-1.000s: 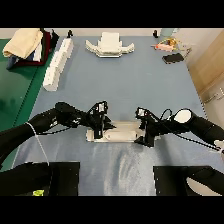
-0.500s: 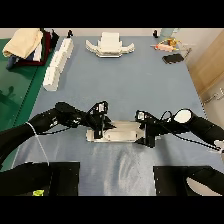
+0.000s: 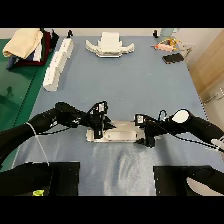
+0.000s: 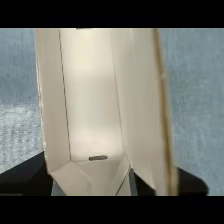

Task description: Fold the box.

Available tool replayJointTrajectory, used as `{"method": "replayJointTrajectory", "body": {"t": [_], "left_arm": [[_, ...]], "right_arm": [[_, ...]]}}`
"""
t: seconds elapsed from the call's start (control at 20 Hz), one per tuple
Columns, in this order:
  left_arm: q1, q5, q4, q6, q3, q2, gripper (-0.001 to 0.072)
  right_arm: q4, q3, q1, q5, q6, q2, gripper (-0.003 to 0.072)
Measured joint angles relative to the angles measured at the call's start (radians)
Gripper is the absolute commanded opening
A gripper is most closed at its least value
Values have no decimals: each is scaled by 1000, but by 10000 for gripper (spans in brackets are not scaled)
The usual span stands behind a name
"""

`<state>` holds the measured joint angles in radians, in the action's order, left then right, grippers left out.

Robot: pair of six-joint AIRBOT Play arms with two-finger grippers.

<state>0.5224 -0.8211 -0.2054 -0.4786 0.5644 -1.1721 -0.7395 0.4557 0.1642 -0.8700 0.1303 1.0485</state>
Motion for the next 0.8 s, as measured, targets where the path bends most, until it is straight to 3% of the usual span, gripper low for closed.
{"method": "replayJointTrajectory", "body": {"t": [0.2,0.35,0.45,0.8], "left_arm": [[0,0,0,0,0,0,12],[0,0,0,0,0,0,12],[0,-1,0,0,0,0,12],[0,-2,0,0,0,0,12]], "right_arm": [[23,-27,-2,27,28,8,677],[42,-35,-2,41,37,10,606],[50,-37,-2,47,47,10,497],[62,-39,-3,47,63,11,500]]}}
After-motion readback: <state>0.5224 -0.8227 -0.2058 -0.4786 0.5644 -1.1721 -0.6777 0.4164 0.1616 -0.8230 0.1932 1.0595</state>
